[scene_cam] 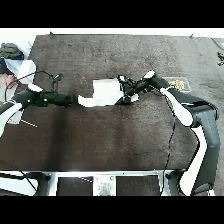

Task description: Fold the box and place the chain.

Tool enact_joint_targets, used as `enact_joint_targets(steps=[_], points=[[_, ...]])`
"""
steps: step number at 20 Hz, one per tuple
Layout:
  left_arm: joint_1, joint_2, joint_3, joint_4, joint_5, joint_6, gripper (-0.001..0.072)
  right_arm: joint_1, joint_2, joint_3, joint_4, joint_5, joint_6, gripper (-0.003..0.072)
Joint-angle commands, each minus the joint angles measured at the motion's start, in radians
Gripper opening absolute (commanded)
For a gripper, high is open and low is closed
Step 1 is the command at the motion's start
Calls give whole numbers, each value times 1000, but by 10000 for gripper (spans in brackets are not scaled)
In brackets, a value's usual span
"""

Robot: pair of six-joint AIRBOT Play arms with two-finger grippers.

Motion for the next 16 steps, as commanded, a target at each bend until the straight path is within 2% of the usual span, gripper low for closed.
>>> enact_joint_targets(steps=[1,6,11,16], points=[[-40,-37,0,-34,52,-1,9,0,0,0,0,1,0,422],[-42,-53,0,-73,89,-2,9,0,0,0,0,0,0,422],[-42,-76,7,-207,97,65,9,0,0,0,0,1,0,422],[-71,-76,8,-231,107,64,11,0,0,0,0,1,0,422]])
